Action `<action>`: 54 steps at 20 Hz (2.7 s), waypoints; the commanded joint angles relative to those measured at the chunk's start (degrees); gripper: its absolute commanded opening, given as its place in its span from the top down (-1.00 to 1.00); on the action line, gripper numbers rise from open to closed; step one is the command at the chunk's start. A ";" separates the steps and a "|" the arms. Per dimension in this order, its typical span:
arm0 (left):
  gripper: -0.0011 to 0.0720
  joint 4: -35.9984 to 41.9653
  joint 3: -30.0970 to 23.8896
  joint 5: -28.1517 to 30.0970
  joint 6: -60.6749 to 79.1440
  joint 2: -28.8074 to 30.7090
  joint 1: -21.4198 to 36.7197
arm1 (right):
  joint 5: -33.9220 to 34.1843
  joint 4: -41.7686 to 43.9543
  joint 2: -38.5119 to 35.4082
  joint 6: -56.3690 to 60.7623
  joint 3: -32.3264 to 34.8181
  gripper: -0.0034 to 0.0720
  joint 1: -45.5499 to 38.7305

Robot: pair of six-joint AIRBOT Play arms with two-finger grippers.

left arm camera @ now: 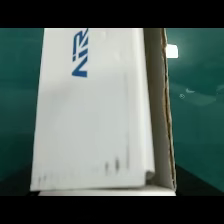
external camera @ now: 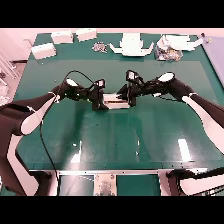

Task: Fold the box and place the chain.

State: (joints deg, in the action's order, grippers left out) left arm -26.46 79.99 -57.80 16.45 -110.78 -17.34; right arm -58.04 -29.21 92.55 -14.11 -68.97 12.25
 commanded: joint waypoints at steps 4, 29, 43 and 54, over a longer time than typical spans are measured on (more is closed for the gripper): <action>-0.31 -0.07 0.02 -0.11 0.09 0.00 -0.04 | -0.07 0.09 0.79 0.13 1.42 0.41 0.02; -0.31 -0.07 0.02 -0.11 0.09 0.00 -0.04 | -7.69 12.35 3.82 -5.01 6.14 0.13 -2.95; -0.31 -0.07 0.02 -0.13 0.11 0.00 -0.04 | -9.92 17.18 3.89 -5.88 5.84 0.88 -3.28; -0.31 -0.07 0.02 -0.13 0.09 0.00 -0.04 | -5.81 10.80 5.25 0.15 5.75 0.88 -1.64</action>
State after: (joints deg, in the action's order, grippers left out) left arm -26.57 79.99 -57.91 16.64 -110.80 -17.45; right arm -64.60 -16.73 97.65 -15.94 -63.16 10.46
